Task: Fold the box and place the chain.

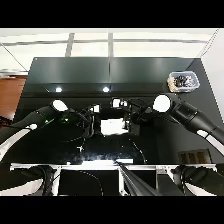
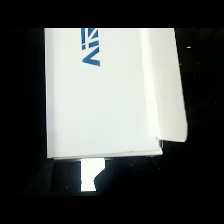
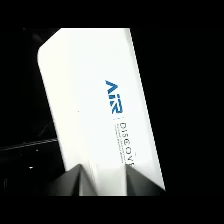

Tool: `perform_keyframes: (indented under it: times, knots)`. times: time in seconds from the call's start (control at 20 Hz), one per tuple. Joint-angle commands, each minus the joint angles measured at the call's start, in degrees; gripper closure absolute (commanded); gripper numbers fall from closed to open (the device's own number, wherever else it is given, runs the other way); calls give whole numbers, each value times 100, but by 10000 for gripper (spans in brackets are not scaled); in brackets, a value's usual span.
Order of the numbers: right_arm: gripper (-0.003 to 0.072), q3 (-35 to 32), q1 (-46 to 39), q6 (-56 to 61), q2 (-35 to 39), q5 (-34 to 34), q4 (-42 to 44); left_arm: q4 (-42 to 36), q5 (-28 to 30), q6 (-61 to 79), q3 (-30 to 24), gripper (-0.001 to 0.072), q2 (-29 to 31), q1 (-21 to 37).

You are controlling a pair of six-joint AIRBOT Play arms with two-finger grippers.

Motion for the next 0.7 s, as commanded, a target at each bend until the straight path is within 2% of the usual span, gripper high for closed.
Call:
perform_keyframes:
  times: [0.0,0.65]
  knots:
    - [437,-2,2,13,-2,-11,-46,0,0,2,-4,248,-4,0]
    - [437,0,2,63,2,-413,-127,0,0,2,-4,248,-4,0]
